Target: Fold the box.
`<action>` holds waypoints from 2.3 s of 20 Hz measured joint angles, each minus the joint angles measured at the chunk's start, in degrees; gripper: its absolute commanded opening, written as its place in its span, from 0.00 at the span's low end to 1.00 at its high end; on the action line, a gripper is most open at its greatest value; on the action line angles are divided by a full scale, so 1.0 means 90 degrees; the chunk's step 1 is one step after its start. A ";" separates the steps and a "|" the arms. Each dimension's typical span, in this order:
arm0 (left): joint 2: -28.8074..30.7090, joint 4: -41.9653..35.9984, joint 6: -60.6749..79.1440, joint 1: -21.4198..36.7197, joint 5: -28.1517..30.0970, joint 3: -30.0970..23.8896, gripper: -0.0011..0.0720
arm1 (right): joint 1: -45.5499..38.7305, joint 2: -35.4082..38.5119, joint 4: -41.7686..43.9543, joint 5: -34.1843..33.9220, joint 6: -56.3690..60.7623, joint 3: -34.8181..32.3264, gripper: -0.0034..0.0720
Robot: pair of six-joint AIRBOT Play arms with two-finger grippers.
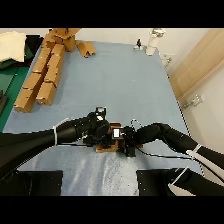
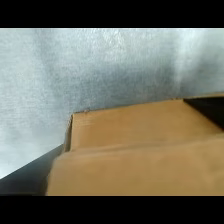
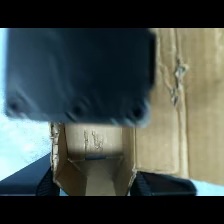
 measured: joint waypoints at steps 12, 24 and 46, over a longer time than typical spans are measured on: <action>-0.0347 0.0153 -0.0257 -0.0019 -0.0464 0.0274 0.03 | 0.0000 0.0000 -0.0005 -0.0010 0.0007 -0.0002 0.71; 0.0032 0.0049 -0.0124 -0.0005 -0.0704 0.0342 0.92 | 0.0002 0.0000 -0.0002 0.0002 -0.0012 -0.0002 0.71; 0.1987 -0.1860 0.6722 0.2208 -0.1285 -0.1666 0.03 | 0.0002 0.0000 -0.0002 0.0002 0.0002 -0.0002 0.71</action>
